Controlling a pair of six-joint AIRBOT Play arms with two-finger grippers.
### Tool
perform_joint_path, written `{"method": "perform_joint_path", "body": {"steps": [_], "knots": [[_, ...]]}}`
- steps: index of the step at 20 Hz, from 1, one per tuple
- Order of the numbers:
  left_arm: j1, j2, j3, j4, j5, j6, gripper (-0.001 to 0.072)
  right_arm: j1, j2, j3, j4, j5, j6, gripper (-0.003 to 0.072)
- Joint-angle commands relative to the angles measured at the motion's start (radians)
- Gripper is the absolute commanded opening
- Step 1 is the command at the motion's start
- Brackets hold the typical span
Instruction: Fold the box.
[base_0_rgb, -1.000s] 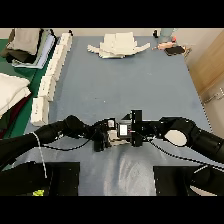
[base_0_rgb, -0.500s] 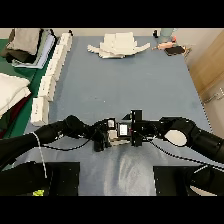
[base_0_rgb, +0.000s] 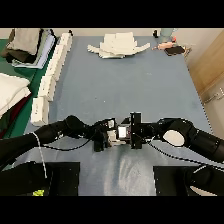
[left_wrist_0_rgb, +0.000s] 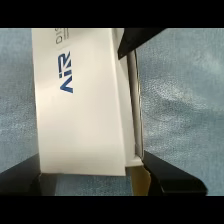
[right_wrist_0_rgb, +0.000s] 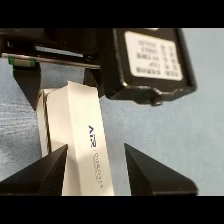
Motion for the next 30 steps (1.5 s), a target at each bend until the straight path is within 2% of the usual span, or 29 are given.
{"method": "perform_joint_path", "body": {"steps": [1, 9, 16, 17, 20, 22, 26, 27, 30], "knots": [[0.000, 0.000, 0.001, -0.002, 0.000, -0.004, 0.0615, 0.006, -0.005, 0.000, 0.012, 0.032, 0.000, 0.0517], [0.000, 0.000, 0.001, -0.002, 0.000, -0.004, 0.0615, 0.013, -0.019, 0.000, 0.054, 0.044, 0.000, 0.0517], [0.000, 0.000, 0.001, -0.002, 0.000, -0.004, 0.0615, 0.009, 0.065, 0.000, 0.060, 0.043, 0.045, 0.0517], [0.000, 0.000, 0.001, -0.002, 0.000, -0.004, 0.0615, 0.008, 0.084, 0.000, 0.057, 0.043, 0.098, 0.0489], [0.000, 0.000, 0.001, -0.002, 0.000, -0.004, 0.0615, -0.011, 0.100, -0.002, 0.053, 0.059, 0.369, 0.0000], [0.000, 0.000, 0.001, -0.002, 0.000, -0.004, 0.0615, -0.011, 0.101, -0.034, 0.085, 0.010, 0.478, 0.0001], [0.000, 0.000, 0.001, -0.002, 0.000, -0.004, 0.0615, 0.006, 0.180, -0.226, 0.327, -0.303, 0.488, 0.0001], [0.000, 0.000, 0.001, -0.002, 0.000, -0.004, 0.0615, 0.018, 0.205, -0.267, 0.356, -0.339, 0.488, 0.0001], [0.000, 0.000, 0.001, -0.002, 0.000, -0.004, 0.0615, 0.025, 0.253, -0.327, 0.391, -0.343, 0.488, 0.0001]]}}
